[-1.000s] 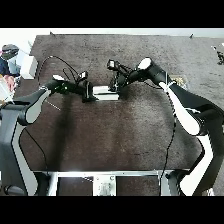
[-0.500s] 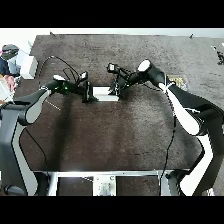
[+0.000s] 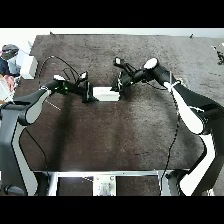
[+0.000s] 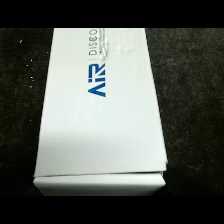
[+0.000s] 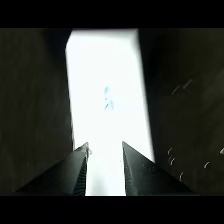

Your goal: Fold the box and place the chain.

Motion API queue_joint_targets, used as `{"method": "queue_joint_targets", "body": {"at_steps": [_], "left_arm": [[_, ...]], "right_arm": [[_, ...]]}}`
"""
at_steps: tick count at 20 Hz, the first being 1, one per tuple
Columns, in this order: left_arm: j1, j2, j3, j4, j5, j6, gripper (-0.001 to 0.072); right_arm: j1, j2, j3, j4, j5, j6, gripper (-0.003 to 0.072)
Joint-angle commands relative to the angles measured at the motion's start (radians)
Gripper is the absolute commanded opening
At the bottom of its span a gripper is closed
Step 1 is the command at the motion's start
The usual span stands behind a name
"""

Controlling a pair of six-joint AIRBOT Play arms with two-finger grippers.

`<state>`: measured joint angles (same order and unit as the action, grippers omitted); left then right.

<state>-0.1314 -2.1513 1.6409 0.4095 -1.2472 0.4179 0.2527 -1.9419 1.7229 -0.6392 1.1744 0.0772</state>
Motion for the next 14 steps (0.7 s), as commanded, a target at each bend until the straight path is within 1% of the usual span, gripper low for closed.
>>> {"method": "queue_joint_targets", "body": {"at_steps": [1, 2, 6, 9, 12, 14], "left_arm": [[-0.001, 0.000, 0.000, 0.001, 0.002, 0.001, 0.0409], [-0.001, 0.000, 0.000, 0.001, 0.002, 0.001, 0.0409], [-0.001, 0.000, 0.000, 0.001, 0.002, 0.001, 0.0409], [-0.001, 0.000, 0.000, 0.001, 0.002, 0.001, 0.0409], [-0.001, 0.000, 0.000, 0.001, 0.002, 0.001, 0.0409], [-0.001, 0.000, 0.000, 0.001, 0.002, 0.001, 0.0409]], "right_arm": [[-0.007, -0.001, -0.001, 0.068, 0.019, -0.006, 0.0080], [-0.006, -0.007, -0.001, 0.069, 0.026, -0.006, 0.0009], [-0.007, -0.060, -0.002, 0.068, 0.077, 0.035, 0.0008], [-0.007, -0.106, -0.002, 0.060, 0.080, 0.068, 0.0008], [-0.007, -0.115, -0.002, 0.000, 0.100, 0.082, 0.0009], [-0.010, -0.115, -0.002, -0.001, 0.098, 0.081, 0.0008]]}}
